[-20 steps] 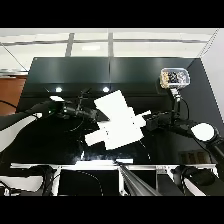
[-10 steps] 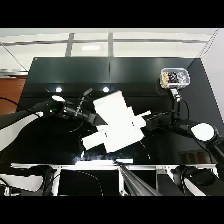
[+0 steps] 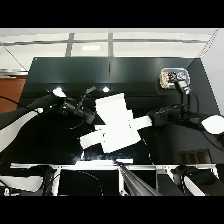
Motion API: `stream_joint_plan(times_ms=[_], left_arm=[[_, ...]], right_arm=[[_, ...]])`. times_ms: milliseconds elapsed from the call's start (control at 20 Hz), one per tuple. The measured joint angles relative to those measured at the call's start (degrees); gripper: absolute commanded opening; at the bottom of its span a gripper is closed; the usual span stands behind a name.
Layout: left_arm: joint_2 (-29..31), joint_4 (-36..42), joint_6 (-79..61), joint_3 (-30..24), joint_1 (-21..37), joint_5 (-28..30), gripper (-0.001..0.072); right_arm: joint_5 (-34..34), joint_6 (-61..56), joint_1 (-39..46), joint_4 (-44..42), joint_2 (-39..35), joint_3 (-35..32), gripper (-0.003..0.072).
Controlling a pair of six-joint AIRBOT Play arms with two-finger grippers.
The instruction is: Fold the box and place the chain.
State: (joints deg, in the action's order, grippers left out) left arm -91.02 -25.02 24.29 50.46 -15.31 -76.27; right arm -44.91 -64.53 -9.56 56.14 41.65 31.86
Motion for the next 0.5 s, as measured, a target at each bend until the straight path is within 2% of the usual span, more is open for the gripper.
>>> stream_joint_plan(times_ms=[150, 300, 500], left_arm=[[6.4, -3.2, -4.3, -0.9, -3.0, 4.7, 0.0023], [12.8, -3.0, -12.8, -5.1, -6.1, 12.3, 0.0025], [15.5, -0.8, -28.7, -9.7, -10.3, 21.5, 0.0026]], right_arm=[[-1.8, 0.0, 3.2, 6.6, 0.0, 3.3, 0.0704], [-3.1, 3.2, 4.5, 12.8, 0.6, 4.0, 0.0705], [-4.7, 12.5, 3.8, 14.2, 1.2, 3.5, 0.0704]])
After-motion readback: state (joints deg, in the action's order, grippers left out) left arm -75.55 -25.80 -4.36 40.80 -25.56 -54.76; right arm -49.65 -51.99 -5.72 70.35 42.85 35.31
